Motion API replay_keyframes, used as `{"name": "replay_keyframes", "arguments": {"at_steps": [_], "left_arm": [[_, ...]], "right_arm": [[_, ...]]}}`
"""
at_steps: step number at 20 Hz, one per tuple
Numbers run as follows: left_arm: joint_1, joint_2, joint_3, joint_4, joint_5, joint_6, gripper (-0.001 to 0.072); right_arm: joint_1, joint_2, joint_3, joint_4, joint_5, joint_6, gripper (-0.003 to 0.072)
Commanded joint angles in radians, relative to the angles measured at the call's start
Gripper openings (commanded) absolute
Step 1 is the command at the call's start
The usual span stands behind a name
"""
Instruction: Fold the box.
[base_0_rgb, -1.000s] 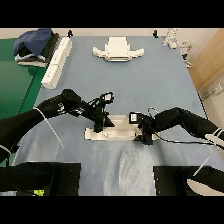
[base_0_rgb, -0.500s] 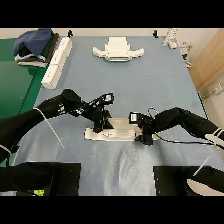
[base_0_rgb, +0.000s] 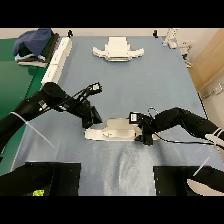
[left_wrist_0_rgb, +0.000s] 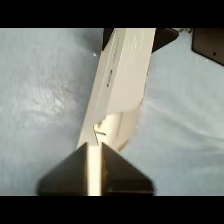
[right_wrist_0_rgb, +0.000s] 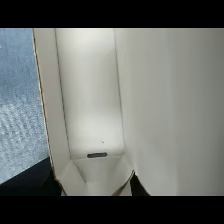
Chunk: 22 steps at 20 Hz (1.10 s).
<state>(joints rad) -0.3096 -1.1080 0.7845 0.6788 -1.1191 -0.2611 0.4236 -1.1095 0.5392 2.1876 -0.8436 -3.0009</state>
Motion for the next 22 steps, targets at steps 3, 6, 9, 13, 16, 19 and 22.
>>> {"name": "replay_keyframes", "arguments": {"at_steps": [3,6,9,13,16,19,22], "left_arm": [[-0.025,0.072,-0.002,0.056,-0.227,-0.424,0.0012],[-0.193,0.059,-0.020,0.019,-0.146,-0.637,0.0012],[-0.330,0.016,0.011,-0.029,0.052,-0.669,0.0012],[-0.286,-0.098,0.130,-0.027,0.169,-0.763,0.0012],[-0.243,-0.159,0.156,-0.016,0.303,-0.840,0.0011],[-0.246,-0.234,0.156,0.084,0.319,-0.965,0.0011],[-0.246,-0.297,0.156,0.109,0.316,-1.022,0.0011]], "right_arm": [[0.001,0.000,0.000,0.000,0.000,0.000,0.0522],[0.001,0.000,0.000,0.000,0.001,0.000,0.0522],[0.001,0.000,0.000,0.000,0.001,0.000,0.0522],[0.001,0.000,0.000,0.000,0.001,0.000,0.0523],[0.001,0.000,0.000,0.000,0.001,0.000,0.0522],[0.001,0.000,0.000,0.000,0.001,0.000,0.0523],[0.001,0.000,0.000,0.000,0.001,0.000,0.0522]]}}
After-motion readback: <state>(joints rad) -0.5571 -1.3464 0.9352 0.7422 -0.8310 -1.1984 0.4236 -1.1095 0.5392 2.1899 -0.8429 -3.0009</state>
